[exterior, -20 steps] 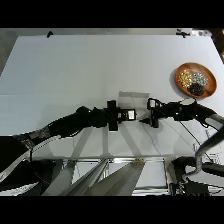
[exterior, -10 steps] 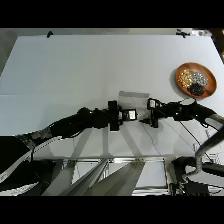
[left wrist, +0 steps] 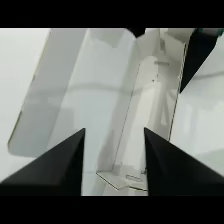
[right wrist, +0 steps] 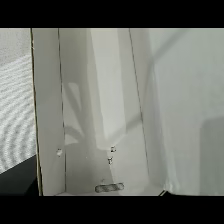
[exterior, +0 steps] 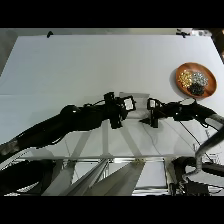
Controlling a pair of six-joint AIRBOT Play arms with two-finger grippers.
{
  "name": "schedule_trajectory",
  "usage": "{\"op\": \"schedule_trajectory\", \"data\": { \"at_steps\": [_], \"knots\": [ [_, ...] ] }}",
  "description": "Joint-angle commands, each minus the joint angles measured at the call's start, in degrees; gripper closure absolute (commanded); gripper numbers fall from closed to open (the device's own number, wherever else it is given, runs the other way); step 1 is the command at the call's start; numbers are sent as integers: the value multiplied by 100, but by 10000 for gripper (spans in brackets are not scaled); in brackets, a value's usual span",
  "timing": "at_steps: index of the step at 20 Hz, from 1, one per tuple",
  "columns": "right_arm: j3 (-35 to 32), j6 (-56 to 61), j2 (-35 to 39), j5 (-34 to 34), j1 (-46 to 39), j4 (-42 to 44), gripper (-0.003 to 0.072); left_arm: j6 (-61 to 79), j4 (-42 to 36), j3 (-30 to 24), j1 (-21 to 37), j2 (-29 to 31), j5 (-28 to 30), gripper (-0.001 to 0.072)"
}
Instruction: Fold the box and place the chain.
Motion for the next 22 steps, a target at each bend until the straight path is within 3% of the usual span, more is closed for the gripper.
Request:
{"op": "schedule_trajectory", "data": {
  "at_steps": [1,2,7,11,16,22],
  "knots": [
    [0,-4,0,4,2,-2,351,-925,37,2,186,503,586,594],
    [0,-2,0,4,2,-2,351,-1235,44,0,315,616,820,702],
    [0,-4,0,4,2,-2,351,-3794,494,0,1541,898,2304,702],
    [0,-4,0,4,2,-4,351,-4538,466,-68,2437,896,3434,703],
    [0,-4,0,4,2,-2,351,-4787,450,-251,2549,704,3303,704],
    [0,-4,0,4,2,-2,351,-4572,-439,-254,2618,-323,2518,705]
  ]
}}
